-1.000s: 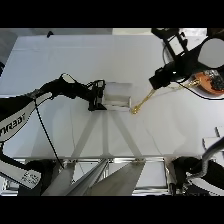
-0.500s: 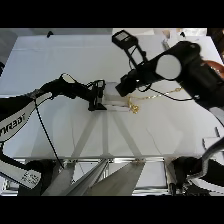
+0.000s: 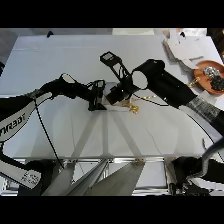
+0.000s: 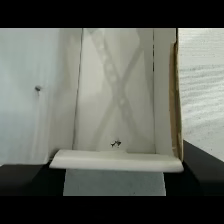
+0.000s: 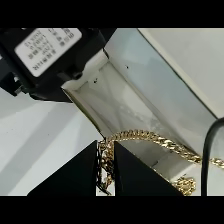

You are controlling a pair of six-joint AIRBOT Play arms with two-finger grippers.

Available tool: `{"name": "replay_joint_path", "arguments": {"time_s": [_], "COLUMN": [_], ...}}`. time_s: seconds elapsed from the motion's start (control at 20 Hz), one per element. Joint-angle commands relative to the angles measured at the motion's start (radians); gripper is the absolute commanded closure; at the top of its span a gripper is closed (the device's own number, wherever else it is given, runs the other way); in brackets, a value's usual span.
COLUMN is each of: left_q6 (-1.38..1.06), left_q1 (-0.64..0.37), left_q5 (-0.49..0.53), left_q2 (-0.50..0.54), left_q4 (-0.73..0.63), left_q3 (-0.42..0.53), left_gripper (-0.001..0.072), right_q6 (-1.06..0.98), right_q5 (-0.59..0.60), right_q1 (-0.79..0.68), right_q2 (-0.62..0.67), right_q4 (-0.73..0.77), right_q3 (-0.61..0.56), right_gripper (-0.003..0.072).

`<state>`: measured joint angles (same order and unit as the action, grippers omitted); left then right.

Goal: Fold the box and place the chain.

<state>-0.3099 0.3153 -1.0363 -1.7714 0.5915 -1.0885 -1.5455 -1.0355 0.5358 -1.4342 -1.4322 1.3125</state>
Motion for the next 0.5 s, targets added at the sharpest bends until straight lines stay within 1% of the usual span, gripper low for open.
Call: {"name": "replay_joint_path", "arguments": {"time_s": [0.0,0.3,0.35,0.4,0.45], "left_q6": [0.0,0.0,0.0,0.0,0.0], "left_q1": [0.0,0.0,0.0,0.0,0.0], "left_q5": [0.0,0.0,0.0,0.0,0.0], "left_q2": [0.0,0.0,0.0,0.0,0.0], "left_q4": [0.0,0.0,0.0,0.0,0.0], "left_q3": [0.0,0.0,0.0,0.0,0.0], "left_gripper": [0.0297,0.0298,0.0298,0.0298,0.0298], "right_q6": [-0.059,-0.138,-0.138,-0.138,-0.137], "right_q5": [0.058,0.109,0.116,0.122,0.122], "right_q1": [-0.009,-0.023,-0.023,-0.023,-0.023], "right_q2": [-0.027,-0.08,-0.08,-0.08,-0.079], "right_q4": [-0.005,-0.011,-0.011,-0.011,-0.011], "right_q3": [-0.069,-0.084,-0.084,-0.084,-0.084], "right_gripper": [0.0678,0.0673,0.0642,0.0575,0.0553]}}
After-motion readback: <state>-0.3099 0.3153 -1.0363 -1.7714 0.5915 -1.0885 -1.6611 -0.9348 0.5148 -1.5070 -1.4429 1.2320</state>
